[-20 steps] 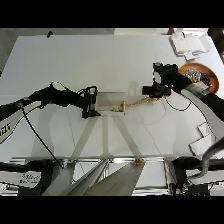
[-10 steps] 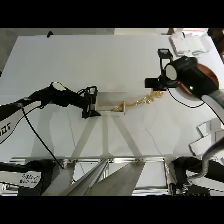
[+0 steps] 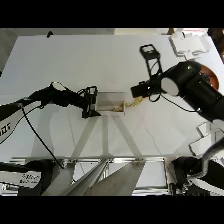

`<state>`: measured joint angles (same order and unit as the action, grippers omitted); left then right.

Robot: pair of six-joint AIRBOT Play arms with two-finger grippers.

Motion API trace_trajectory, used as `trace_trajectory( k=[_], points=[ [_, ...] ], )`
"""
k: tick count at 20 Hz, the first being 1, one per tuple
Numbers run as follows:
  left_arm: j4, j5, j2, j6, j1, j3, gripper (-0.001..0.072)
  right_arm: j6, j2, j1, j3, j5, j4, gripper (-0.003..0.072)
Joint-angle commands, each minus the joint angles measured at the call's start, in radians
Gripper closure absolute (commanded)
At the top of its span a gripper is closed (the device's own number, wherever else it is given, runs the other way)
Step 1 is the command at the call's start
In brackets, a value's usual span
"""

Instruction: Fold the box and place the chain.

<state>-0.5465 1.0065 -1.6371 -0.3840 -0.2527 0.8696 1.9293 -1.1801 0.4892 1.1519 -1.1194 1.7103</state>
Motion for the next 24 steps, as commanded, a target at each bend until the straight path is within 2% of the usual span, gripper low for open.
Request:
trace_trajectory(
  k=[1, 4, 9, 12, 15, 18, 24],
  points=[
    [0.0, 0.0, 0.0, 0.0, 0.0, 0.0, 0.0192, 0.0, 0.009, 0.103, 0.001, 0.018, -0.018, 0.0678],
    [0.0, 0.0, 0.0, 0.0, 0.0, 0.0, 0.0192, -0.001, 0.006, 0.143, 0.001, 0.105, -0.088, 0.0678],
    [0.0, 0.0, 0.0, 0.0, 0.0, 0.0, 0.0192, -0.001, -0.023, 0.146, 0.001, 0.363, -0.258, 0.068],
    [0.0, 0.0, 0.0, 0.0, 0.0, 0.0, 0.0192, -0.001, -0.057, 0.146, 0.001, 0.459, -0.333, 0.068],
    [0.0, 0.0, 0.0, 0.0, 0.0, 0.0, 0.0192, -0.001, -0.116, 0.146, 0.001, 0.476, -0.355, 0.0679],
    [0.0, 0.0, 0.0, 0.0, 0.0, 0.0, 0.0192, 0.005, -0.164, 0.146, 0.001, 0.468, -0.299, 0.0679],
    [0.0, 0.0, 0.0, 0.0, 0.0, 0.0, 0.0192, 0.011, -0.214, 0.146, 0.001, 0.341, -0.209, 0.0678]
  ],
)
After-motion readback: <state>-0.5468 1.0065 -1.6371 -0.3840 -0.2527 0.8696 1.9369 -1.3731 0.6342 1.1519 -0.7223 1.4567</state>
